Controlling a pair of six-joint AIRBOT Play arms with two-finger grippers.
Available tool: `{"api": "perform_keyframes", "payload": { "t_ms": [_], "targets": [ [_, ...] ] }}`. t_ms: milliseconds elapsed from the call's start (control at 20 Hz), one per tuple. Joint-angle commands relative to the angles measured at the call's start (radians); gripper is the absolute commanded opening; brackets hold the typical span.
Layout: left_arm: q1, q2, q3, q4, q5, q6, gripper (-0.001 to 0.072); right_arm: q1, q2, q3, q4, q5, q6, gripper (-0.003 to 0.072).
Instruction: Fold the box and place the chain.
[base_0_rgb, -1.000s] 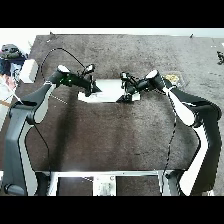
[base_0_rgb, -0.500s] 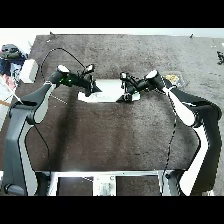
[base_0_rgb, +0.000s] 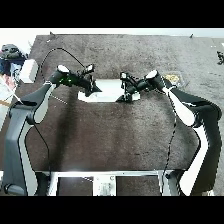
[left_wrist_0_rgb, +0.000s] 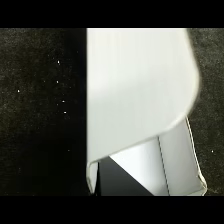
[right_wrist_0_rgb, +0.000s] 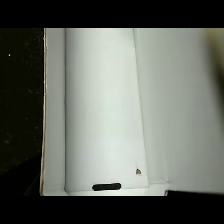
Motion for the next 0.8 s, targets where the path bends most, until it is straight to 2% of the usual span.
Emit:
{"api": "perform_keyframes", "payload": {
  "t_ms": [0, 100, 150, 200, 400, 750],
  "targets": [
    [-0.001, 0.0, 0.0, -0.008, -0.003, -0.002, 0.0013, -0.001, -0.001, 0.001, 0.001, -0.002, 0.0, 0.0467],
    [-0.001, 0.0, 0.0, -0.019, -0.009, -0.007, 0.0016, -0.001, -0.001, 0.001, 0.001, -0.002, 0.0, 0.0467],
    [-0.001, 0.0, 0.0, -0.025, -0.012, -0.007, 0.0217, -0.001, -0.001, 0.001, 0.001, -0.002, 0.0, 0.0467],
    [0.0, 0.0, 0.0, -0.034, -0.014, -0.007, 0.0302, -0.001, -0.001, 0.001, 0.001, -0.002, 0.0, 0.0467],
    [0.02, 0.014, 0.0, -0.048, -0.088, -0.039, 0.0285, -0.001, -0.001, 0.001, 0.001, -0.002, 0.0, 0.0467],
    [0.154, 0.121, 0.001, -0.085, -0.283, -0.086, 0.0284, -0.001, -0.001, 0.001, 0.001, -0.002, 0.0, 0.0467]
  ]
}}
